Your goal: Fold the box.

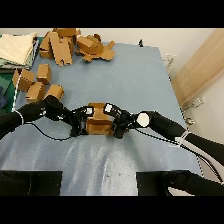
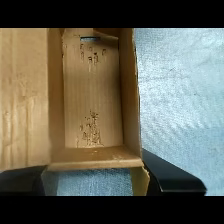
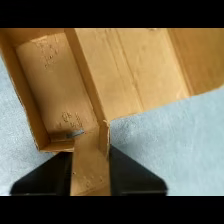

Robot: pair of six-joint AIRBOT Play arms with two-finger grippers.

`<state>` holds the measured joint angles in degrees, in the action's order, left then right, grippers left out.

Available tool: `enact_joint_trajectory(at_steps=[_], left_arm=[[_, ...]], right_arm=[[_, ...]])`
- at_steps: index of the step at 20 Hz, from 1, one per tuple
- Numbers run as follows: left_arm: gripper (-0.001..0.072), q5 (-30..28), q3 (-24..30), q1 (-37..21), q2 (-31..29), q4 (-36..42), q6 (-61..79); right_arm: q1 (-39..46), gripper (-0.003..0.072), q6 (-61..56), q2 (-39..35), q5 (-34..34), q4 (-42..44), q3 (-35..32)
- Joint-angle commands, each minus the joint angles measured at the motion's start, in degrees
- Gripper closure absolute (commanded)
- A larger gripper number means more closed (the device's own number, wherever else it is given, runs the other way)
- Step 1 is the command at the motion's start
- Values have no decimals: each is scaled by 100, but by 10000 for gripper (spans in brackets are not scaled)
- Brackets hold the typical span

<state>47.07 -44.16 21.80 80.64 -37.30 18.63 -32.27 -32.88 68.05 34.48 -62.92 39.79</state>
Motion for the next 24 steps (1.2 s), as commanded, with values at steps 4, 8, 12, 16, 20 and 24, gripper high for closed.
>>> enact_joint_trajectory(at_steps=[4,8,12,16,20,24], left_arm=[[246,-2,-7,2,2,-2,2],[246,-2,-7,2,2,-2,2],[246,0,-7,2,2,-2,2],[246,0,-7,2,2,-2,2],[246,0,-7,2,2,-2,0],[246,0,-7,2,2,-2,2]], right_arm=[[-225,557,557,131,-101,428,24],[-365,602,557,286,-332,442,24],[-391,575,555,455,-426,551,26],[-391,230,717,481,-435,1067,24],[-391,186,848,483,-439,1272,24],[-391,186,848,485,-442,1274,24]])
